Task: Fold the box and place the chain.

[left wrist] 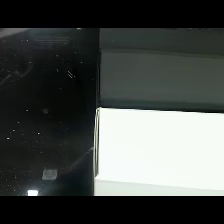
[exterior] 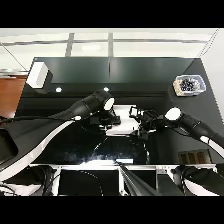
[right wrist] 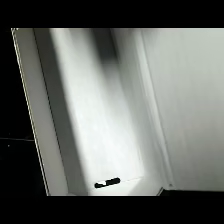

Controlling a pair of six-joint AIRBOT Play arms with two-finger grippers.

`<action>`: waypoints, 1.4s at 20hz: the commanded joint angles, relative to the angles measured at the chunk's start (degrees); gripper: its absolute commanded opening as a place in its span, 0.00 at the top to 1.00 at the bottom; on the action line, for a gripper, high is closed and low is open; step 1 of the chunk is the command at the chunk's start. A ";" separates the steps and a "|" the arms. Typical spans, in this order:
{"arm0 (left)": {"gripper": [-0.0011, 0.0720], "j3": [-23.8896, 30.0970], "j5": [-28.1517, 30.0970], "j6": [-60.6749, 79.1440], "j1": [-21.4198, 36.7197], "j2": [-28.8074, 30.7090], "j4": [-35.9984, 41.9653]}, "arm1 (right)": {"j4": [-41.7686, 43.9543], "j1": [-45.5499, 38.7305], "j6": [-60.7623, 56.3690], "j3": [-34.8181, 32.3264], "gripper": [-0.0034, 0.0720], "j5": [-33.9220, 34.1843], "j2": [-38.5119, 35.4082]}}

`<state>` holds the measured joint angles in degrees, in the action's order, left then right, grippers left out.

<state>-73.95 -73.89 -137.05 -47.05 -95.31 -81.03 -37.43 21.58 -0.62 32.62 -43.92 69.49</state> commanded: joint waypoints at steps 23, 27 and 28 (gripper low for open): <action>0.95 -0.04 3.15 3.32 0.24 0.07 -0.98 | -14.91 -4.92 -6.08 -0.26 0.12 -5.75 -12.37; 0.95 -0.02 3.15 3.37 0.24 0.04 -0.98 | -12.48 -4.68 1.05 -0.26 0.12 -5.57 -10.10; 0.94 -0.02 3.15 3.37 0.24 0.04 -0.98 | -12.52 -4.31 2.32 -0.26 0.12 -5.27 -9.33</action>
